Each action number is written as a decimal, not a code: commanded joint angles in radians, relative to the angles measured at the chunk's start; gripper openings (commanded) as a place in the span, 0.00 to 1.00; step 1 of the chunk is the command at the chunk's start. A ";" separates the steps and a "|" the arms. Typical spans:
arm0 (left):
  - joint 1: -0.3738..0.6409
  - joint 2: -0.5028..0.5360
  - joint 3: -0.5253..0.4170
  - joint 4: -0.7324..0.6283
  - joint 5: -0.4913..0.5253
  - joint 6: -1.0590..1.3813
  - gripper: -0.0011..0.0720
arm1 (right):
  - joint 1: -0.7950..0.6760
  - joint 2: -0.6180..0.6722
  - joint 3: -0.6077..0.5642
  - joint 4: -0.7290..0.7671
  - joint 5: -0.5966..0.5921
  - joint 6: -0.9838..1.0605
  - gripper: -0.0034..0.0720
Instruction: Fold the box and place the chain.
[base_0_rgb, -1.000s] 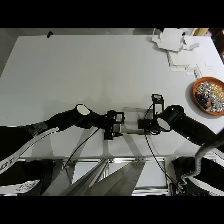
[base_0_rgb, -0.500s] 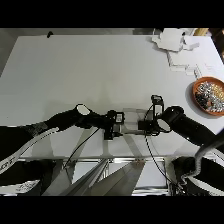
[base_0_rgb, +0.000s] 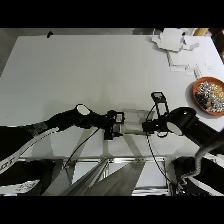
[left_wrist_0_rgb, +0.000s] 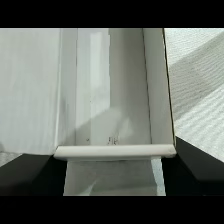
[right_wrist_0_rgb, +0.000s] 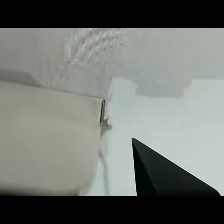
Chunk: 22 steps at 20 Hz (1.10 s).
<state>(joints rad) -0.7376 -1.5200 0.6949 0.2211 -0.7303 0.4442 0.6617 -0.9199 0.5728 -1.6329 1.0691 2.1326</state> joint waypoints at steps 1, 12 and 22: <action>0.000 0.001 0.000 0.000 0.000 0.000 0.31 | -0.002 0.171 0.003 -0.052 0.113 -0.199 0.53; 0.000 0.001 0.000 0.000 0.000 0.000 0.31 | -0.555 0.393 0.305 -0.281 0.076 -0.551 0.38; 0.000 0.001 0.000 0.000 0.000 0.000 0.31 | -1.053 0.019 0.305 -0.187 -0.202 -0.657 0.38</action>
<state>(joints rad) -0.7372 -1.5200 0.6949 0.2207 -0.7303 0.4438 -0.2947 -0.7856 0.8757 -1.8420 0.9543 1.4940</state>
